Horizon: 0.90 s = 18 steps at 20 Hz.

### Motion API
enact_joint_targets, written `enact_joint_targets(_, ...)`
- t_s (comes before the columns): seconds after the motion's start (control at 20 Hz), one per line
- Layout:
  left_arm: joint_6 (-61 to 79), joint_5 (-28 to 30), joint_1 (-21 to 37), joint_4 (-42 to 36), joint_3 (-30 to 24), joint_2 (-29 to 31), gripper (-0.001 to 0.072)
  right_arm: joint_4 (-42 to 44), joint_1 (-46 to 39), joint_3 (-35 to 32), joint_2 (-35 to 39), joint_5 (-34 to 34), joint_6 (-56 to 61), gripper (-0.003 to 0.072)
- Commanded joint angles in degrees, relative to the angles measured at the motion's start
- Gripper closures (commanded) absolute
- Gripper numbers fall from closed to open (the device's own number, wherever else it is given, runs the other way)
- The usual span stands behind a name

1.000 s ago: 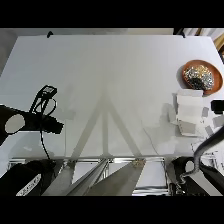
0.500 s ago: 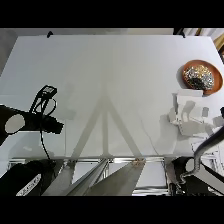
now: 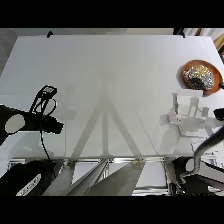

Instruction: Fold the box and place the chain.

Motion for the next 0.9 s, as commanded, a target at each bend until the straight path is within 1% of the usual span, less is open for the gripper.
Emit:
enact_joint_targets(0.0, 0.0, 0.0, 0.0, 0.0, 0.0, 0.0, 0.0699, 0.6, 0.0, 0.0, -3.4, 0.5, 1.0, 0.0351)
enact_joint_targets(0.15, 0.0, 0.0, 0.0, 0.0, 0.0, 0.0, 0.0699, 0.5, 0.0, 0.0, -3.8, 0.5, 2.0, 0.0514)
enact_joint_targets(0.2, 0.0, 0.0, 0.0, 0.0, 0.0, 0.0, 0.0699, 0.6, 0.0, 0.0, -3.8, 1.1, 2.0, 0.0556)
enact_joint_targets(0.25, 0.0, 0.0, 0.0, 0.0, 0.0, 0.0, 0.0699, 1.1, 0.0, 0.0, -3.7, 2.0, 2.0, 0.0654)
enact_joint_targets(0.3, 0.0, 0.0, 0.0, 0.0, 0.0, 0.0, 0.0699, 2.4, 0.0, 0.0, -3.4, 2.8, 1.6, 0.0668)
enact_joint_targets(0.4, 0.0, 0.0, 0.0, 0.0, 0.0, 0.0, 0.0699, 6.0, 1.7, 0.0, -1.0, 3.0, -0.2, 0.0670)
enact_joint_targets(0.55, 0.0, 0.0, 0.0, 0.0, 0.0, 0.0, 0.0699, 12.1, 7.5, 0.0, 4.7, 3.2, -2.9, 0.0670)
enact_joint_targets(0.65, 0.0, 0.0, 0.0, 0.0, 0.0, 0.0, 0.0699, 19.6, 10.5, -0.1, 8.2, 3.1, -3.3, 0.0670)
enact_joint_targets(0.7, 0.0, 0.0, 0.0, 0.0, 0.0, 0.0, 0.0699, 24.8, 12.1, -0.2, 9.7, 2.8, -4.9, 0.0670)
enact_joint_targets(0.85, 0.0, 0.0, 0.0, 0.0, 0.0, 0.0, 0.0699, 37.9, 17.6, -1.6, 12.9, 2.2, -7.1, 0.0670)
